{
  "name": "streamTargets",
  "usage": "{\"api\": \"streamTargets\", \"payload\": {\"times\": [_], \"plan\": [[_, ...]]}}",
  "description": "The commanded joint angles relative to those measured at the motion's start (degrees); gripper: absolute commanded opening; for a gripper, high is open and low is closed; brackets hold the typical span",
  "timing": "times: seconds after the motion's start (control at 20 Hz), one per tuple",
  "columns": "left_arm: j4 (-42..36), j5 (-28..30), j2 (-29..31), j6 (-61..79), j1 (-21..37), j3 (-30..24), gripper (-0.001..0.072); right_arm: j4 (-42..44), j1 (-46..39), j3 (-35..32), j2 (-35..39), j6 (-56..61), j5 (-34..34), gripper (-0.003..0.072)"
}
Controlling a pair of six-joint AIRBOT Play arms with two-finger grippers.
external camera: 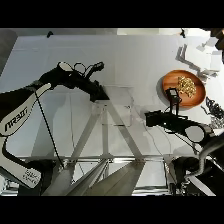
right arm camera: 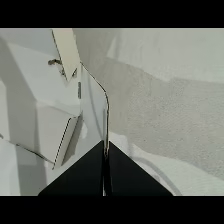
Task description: Fold the box and place the chain.
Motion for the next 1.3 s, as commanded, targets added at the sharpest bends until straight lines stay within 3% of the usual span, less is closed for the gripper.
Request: {"api": "streamTargets", "payload": {"times": [0.0, 1.1, 1.25], "plan": [[-0.24, -1.18, -0.04, 0.15, -0.02, 0.0, 0.0011, 0.04, 0.07, -0.02, 0.04, 0.02, 0.09, 0.0011], [0.55, -2.01, 0.02, 0.02, -0.02, 0.02, 0.0009, 0.07, 0.07, 0.0, 0.04, 0.02, -1.64, 0.0015], [0.63, -3.13, 0.72, 1.53, 0.02, 0.02, 0.0006, 0.46, 0.07, 1.09, 0.94, 0.02, -2.89, 0.0342]]}}
